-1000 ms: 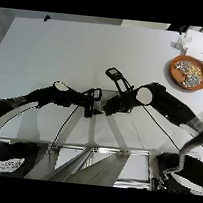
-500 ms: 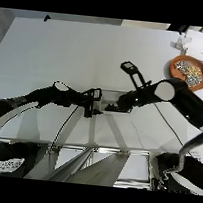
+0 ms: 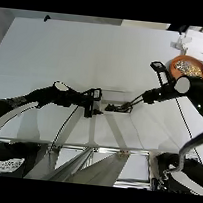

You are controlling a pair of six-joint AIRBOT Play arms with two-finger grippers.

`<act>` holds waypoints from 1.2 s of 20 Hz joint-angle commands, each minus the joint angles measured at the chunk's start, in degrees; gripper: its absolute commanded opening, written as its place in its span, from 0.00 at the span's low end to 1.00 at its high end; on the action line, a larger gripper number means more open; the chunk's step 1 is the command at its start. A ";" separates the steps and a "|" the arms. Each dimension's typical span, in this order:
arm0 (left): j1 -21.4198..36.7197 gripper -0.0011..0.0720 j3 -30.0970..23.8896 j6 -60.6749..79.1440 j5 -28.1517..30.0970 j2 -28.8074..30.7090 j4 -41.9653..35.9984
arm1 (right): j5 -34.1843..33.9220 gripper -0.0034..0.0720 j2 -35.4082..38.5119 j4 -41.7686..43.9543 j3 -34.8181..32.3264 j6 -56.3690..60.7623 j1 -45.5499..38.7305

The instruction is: Fold the box and place the chain.

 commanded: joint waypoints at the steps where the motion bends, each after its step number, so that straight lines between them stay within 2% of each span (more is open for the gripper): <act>1: 0.00 0.30 0.00 0.02 0.02 0.00 -0.02 | -6.25 0.47 -5.14 -3.89 -0.70 0.04 -1.44; 8: 0.00 0.30 0.00 0.02 0.02 0.00 0.00 | -10.69 0.47 -8.15 -4.24 -0.70 2.36 -1.40; 21: 0.00 0.30 0.00 0.02 0.00 0.00 0.00 | -10.93 0.46 -12.28 -4.61 -0.70 6.10 -1.40; 22: 0.00 0.30 0.00 0.02 0.02 0.00 -0.02 | -11.08 0.42 -12.24 -4.61 -0.70 6.08 -1.40; 23: 0.00 0.30 0.00 0.02 0.02 0.00 0.00 | -11.02 0.32 -12.20 -4.61 -0.70 6.03 -1.40; 24: 0.00 0.30 0.00 0.02 0.02 0.00 0.00 | -10.43 0.17 -12.02 -4.61 -0.70 5.88 -1.38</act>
